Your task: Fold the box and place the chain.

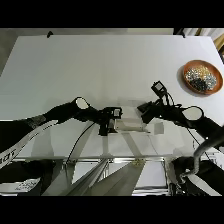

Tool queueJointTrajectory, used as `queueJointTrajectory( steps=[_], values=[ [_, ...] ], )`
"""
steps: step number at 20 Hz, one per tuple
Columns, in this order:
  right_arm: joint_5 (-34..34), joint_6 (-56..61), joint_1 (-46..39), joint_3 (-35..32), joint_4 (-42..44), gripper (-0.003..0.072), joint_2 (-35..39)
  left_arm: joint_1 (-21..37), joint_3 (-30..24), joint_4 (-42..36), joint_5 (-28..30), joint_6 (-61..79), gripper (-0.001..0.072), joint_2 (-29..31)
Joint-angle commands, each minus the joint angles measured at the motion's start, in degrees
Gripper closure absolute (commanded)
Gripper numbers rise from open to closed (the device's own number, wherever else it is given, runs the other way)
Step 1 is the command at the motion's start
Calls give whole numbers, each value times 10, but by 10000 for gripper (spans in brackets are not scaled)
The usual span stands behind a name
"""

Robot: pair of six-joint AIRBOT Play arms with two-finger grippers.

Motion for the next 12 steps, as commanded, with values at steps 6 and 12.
queueJointTrajectory(
  steps=[6, 12],
  values=[
    [226, 59, 0, 16, -135, 669, 205, 0, 1, 0, -1, 0, 313, 0],
    [421, 54, 0, 13, -484, 315, 233, 0, 1, 0, -1, 0, 313, 0]
  ],
)
